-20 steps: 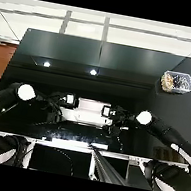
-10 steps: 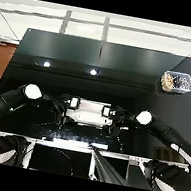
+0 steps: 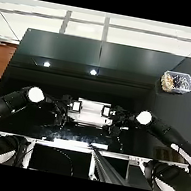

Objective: Fold the box and place the chain.

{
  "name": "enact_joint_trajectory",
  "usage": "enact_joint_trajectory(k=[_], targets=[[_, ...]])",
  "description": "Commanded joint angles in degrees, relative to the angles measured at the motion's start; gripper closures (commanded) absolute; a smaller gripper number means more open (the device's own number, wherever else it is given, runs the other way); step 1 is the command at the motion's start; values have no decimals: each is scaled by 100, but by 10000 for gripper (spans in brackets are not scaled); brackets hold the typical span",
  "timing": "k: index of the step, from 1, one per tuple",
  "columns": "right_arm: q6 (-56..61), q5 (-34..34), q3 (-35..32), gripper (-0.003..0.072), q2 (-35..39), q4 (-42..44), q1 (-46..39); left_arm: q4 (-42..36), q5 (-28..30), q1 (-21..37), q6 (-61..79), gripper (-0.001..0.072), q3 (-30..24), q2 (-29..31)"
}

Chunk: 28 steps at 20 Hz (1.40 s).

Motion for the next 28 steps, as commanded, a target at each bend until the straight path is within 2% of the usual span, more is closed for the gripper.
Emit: enact_joint_trajectory(k=[1, 2, 5, 7, 8, 12, 18, 19, 20, 21, 22, 23, 24, 25, 26, 27, 28], targets=[[2, 0, 0, 617, -2, 2, 4, -94, 42, -101, -22, 322, -2, -2], [2, 0, 0, 617, -2, 2, 4, -162, -50, -103, -20, 356, -2, -4], [2, 0, 0, 617, -2, 2, 4, -490, -179, -92, -22, 361, -11, -9], [2, 0, 0, 617, -2, 2, 4, -817, -31, -92, -17, 514, -39, -22], [2, 0, 0, 618, -2, 2, 4, -944, 9, -92, -20, 532, -50, -63], [2, -2, 0, 618, -2, 2, 4, -1176, -39, -92, -20, 532, -50, -297], [2, -2, 0, 617, -2, 2, 4, -1176, -63, -92, -68, 552, -50, -297], [2, 0, 0, 617, -2, 2, 4, -1176, -59, -92, -68, 550, -50, -297], [2, 0, 0, 617, -2, 2, 4, -1178, -59, -94, -66, 507, -50, -297], [2, 0, 0, 618, -2, 2, 4, -1178, -46, -94, -66, 344, -50, -297], [2, 0, 0, 617, -2, 2, 4, -1174, -42, -90, -68, 301, -48, -297], [2, 0, 0, 618, -2, 2, 4, -1132, -52, -92, -66, 486, -48, -295], [2, 0, 0, 617, -2, 2, 4, -1134, -55, -94, -66, 556, -48, -297], [2, 0, 0, 617, -2, 2, 4, -1145, -52, -94, -70, 425, -48, -295], [2, 0, 0, 617, -2, 2, 4, -1141, -66, -92, -81, 381, -48, -295], [2, 0, 0, 618, -2, 4, 4, -1108, -79, -90, -81, 586, -39, -291], [2, -2, 0, 617, -2, 2, 4, -918, -83, -83, -114, 678, -7, -269]])
